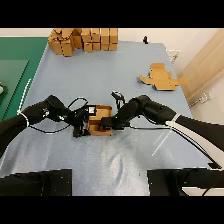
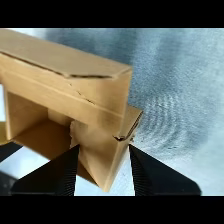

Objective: Fold the box.

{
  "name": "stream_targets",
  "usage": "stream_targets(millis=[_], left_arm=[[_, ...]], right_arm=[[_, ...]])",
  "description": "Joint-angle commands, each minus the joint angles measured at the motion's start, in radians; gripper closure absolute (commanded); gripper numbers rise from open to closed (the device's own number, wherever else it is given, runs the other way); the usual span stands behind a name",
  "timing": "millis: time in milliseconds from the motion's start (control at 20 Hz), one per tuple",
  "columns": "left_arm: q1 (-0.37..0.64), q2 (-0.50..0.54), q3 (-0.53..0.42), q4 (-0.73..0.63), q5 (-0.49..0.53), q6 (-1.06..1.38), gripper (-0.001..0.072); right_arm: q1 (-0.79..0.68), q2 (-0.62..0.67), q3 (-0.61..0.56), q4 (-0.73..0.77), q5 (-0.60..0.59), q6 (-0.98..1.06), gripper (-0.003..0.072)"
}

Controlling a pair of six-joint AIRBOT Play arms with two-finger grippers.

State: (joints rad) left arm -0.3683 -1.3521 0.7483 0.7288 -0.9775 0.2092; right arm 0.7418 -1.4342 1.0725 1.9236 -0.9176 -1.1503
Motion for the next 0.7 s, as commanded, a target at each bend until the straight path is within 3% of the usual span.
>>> stream_targets(millis=[0,200,500,600,650], left_arm=[[0.0,0.0,0.0,0.0,-0.002,0.0,0.0693],[0.0,0.0,0.0,0.0,-0.001,0.0,0.0694],[0.0,0.0,0.0,0.0,-0.002,0.0,0.0693],[0.0,0.0,0.0,0.0,-0.001,0.0,0.0693],[0.0,0.0,0.0,0.0,-0.001,0.0,0.0693]], right_arm=[[0.056,-0.041,0.078,-0.16,-0.074,0.183,0.0184],[0.103,-0.102,0.191,-0.306,-0.208,0.325,0.0184],[0.146,-0.295,0.412,-0.33,-0.446,0.36,0.0189],[0.159,-0.322,0.451,-0.332,-0.501,0.381,0.0254],[0.166,-0.325,0.46,-0.336,-0.526,0.394,0.0337]])
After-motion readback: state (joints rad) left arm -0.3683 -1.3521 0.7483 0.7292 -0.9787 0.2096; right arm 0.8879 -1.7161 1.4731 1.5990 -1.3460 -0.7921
